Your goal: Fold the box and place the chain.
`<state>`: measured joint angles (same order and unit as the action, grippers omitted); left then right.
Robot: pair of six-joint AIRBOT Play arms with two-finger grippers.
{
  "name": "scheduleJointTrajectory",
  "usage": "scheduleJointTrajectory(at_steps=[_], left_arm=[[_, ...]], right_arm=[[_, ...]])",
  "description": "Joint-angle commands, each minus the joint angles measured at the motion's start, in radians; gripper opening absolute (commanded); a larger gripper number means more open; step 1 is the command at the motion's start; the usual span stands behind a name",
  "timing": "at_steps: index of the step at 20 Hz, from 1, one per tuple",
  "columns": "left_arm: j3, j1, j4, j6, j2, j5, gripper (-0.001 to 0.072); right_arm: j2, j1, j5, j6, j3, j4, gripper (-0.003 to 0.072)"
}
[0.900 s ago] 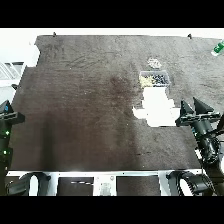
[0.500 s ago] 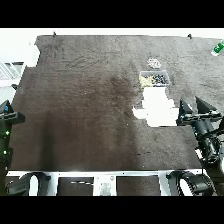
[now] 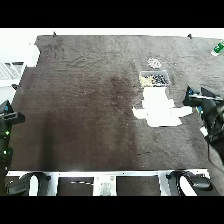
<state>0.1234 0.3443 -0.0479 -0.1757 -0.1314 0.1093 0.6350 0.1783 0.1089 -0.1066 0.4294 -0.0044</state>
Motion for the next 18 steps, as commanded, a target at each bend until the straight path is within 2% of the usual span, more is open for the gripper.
scheduleJointTrajectory(at_steps=[1,3,4,5,9,12,18], left_arm=[[0.000,0.000,0.000,0.000,0.000,-0.001,0.0020],[0.000,0.000,0.000,0.000,0.000,0.000,0.0021],[0.000,0.000,0.000,0.000,0.000,0.000,0.0021],[0.000,0.000,0.000,0.000,0.000,-0.001,0.0021],[0.000,0.000,0.000,0.000,0.000,0.000,0.0021],[0.000,0.000,0.000,0.000,0.000,0.001,0.0020],[0.000,0.000,0.000,0.000,0.000,0.003,0.0021]], right_arm=[[0.332,0.287,0.497,-0.290,0.190,-0.205,0.0534],[0.488,0.449,0.775,-0.495,0.341,-0.466,0.0535],[0.538,0.500,0.858,-0.543,0.406,-0.549,0.0535],[0.575,0.541,0.911,-0.588,0.467,-0.622,0.0535],[0.629,0.581,0.951,-0.745,0.642,-0.930,0.0546],[0.727,0.578,1.065,-0.750,0.718,-0.958,0.0545],[0.870,0.548,1.083,-0.745,0.724,-0.988,0.0546]])
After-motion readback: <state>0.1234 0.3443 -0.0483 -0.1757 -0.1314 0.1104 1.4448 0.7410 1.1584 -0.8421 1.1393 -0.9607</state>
